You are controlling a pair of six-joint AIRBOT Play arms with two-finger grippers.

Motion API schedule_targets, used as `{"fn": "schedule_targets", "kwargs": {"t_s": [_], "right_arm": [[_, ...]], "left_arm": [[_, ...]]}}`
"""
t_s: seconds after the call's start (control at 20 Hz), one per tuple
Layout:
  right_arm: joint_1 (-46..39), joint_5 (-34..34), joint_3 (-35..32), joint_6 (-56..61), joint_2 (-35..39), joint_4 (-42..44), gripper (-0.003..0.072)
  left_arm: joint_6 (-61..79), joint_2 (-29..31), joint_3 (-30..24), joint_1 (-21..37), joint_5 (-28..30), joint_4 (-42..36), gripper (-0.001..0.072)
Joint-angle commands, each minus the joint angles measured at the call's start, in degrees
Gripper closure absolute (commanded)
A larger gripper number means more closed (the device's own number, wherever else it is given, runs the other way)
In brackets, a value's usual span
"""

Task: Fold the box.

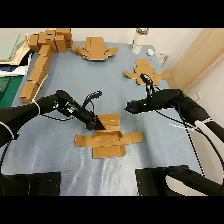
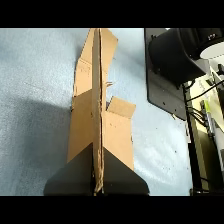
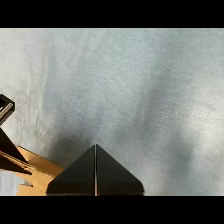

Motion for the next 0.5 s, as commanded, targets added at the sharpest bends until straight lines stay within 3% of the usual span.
{"fn": "schedule_targets", "kwargs": {"t_s": [0.0, 0.25, 0.35, 0.45], "right_arm": [[0.0, -5.5, 0.1, 2.1, 1.0, -2.1, 0.0684], [6.5, -24.6, -0.2, 25.4, 9.9, -20.7, 0.0684], [13.2, -25.4, -2.1, 27.3, 13.8, -26.4, 0.0685], [21.6, -19.6, -6.1, 26.5, 17.9, -30.6, 0.0684]], "left_arm": [[0.0, 0.0, -0.1, 0.0, 0.0, 0.3, 0.0696], [0.0, 0.0, 0.0, 0.0, 0.0, 0.2, 0.0696], [0.0, 0.0, 0.0, 0.0, 0.0, 0.2, 0.0696], [0.0, 0.0, 0.0, 0.0, 0.0, 0.2, 0.0696]]}}
